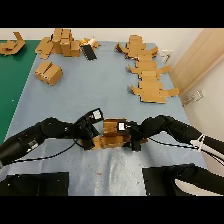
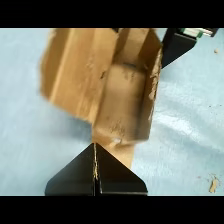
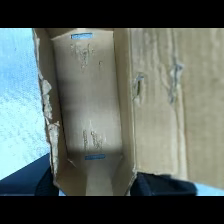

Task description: Fold the box.

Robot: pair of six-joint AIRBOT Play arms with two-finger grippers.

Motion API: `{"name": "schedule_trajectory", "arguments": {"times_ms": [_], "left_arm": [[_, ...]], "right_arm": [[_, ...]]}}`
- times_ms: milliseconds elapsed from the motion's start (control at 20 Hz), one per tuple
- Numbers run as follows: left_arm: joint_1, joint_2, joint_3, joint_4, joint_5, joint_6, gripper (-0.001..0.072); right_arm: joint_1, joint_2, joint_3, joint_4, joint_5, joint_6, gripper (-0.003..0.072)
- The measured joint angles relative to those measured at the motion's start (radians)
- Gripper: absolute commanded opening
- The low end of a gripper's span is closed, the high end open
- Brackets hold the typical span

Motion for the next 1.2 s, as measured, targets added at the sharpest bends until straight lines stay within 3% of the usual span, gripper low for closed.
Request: {"name": "schedule_trajectory", "arguments": {"times_ms": [200, 400, 800, 1200], "left_arm": [[0.114, 0.185, -0.031, 0.226, -0.068, -0.485, 0.0011], [0.264, 0.254, -0.124, 0.312, -0.188, -0.962, 0.0011], [0.339, 0.207, -0.286, -0.008, -0.220, -1.135, 0.0011], [0.301, 0.101, -0.316, -0.243, -0.161, -0.986, 0.0011]], "right_arm": [[0.000, 0.000, 0.000, 0.000, 0.000, 0.000, 0.0501], [0.000, 0.000, 0.000, 0.000, -0.002, 0.000, 0.0501], [0.000, 0.000, 0.000, 0.000, -0.003, 0.000, 0.0501], [0.000, 0.000, 0.000, 0.000, -0.003, 0.000, 0.0501]]}}
